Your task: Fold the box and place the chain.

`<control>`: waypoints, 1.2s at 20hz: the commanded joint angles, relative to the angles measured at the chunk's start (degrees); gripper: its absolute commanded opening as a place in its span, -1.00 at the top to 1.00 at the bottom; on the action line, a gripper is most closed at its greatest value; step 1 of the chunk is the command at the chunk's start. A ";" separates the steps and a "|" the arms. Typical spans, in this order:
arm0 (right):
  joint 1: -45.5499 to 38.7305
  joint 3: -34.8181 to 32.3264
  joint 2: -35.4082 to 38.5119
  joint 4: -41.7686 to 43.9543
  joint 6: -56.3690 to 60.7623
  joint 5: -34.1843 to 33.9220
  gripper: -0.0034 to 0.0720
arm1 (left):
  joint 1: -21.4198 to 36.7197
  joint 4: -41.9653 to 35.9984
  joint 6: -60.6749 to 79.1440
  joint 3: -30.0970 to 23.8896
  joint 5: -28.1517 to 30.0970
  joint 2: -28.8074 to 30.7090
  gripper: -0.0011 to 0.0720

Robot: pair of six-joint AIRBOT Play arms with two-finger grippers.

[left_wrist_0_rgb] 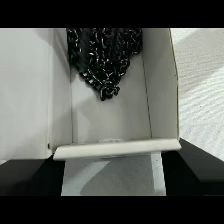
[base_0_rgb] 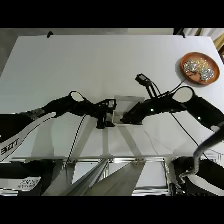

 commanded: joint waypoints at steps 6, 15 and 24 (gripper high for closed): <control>1.36 -0.02 -2.80 -2.32 3.30 0.72 0.25 | 0.00 0.02 0.02 0.02 0.02 0.00 0.40; -12.52 -0.02 13.75 -17.18 15.69 3.87 0.25 | 0.00 0.02 0.02 0.02 0.02 0.00 0.40; -20.94 0.98 3.48 -41.64 33.90 -9.46 0.10 | 0.00 0.02 0.02 0.02 0.00 0.00 0.40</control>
